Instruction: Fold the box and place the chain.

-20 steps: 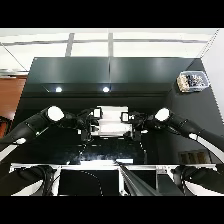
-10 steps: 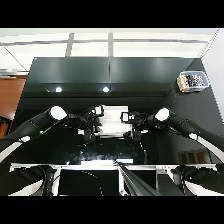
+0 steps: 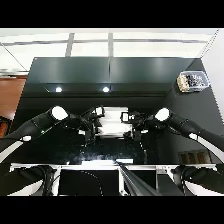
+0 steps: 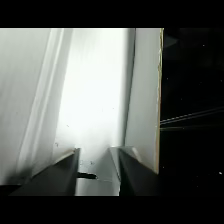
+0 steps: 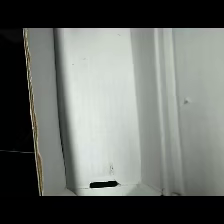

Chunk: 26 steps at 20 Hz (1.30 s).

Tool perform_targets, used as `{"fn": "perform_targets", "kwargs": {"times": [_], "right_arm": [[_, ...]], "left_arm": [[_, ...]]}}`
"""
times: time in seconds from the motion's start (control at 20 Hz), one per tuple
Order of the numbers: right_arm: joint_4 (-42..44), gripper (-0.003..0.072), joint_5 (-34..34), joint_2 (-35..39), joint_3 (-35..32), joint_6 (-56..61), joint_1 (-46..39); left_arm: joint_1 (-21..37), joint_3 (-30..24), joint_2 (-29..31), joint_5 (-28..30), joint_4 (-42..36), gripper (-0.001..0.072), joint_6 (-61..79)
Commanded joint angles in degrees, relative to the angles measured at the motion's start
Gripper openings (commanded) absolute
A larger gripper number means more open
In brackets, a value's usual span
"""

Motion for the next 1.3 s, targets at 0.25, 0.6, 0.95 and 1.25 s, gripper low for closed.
{"fn": "perform_targets", "kwargs": {"times": [0.25,0.6,0.95,1.25], "right_arm": [[0.02,0.0108,-0.02,-0.04,0.0,0.02,0.0],[0.02,0.0108,-0.02,-0.04,0.0,0.02,0.0],[0.02,0.0108,-0.02,-0.04,0.0,0.02,0.0],[0.02,0.0108,-0.02,-0.04,0.0,0.02,0.0]], "left_arm": [[6.56,0.7,10.23,-1.81,12.55,0.0027,-18.6],[30.56,0.13,20.09,-7.89,31.34,0.0027,-73.42],[40.0,-4.83,2.91,-24.94,3.08,0.0029,-64.15],[26.64,-4.7,-4.26,-16.15,1.62,0.0029,-65.85]]}}
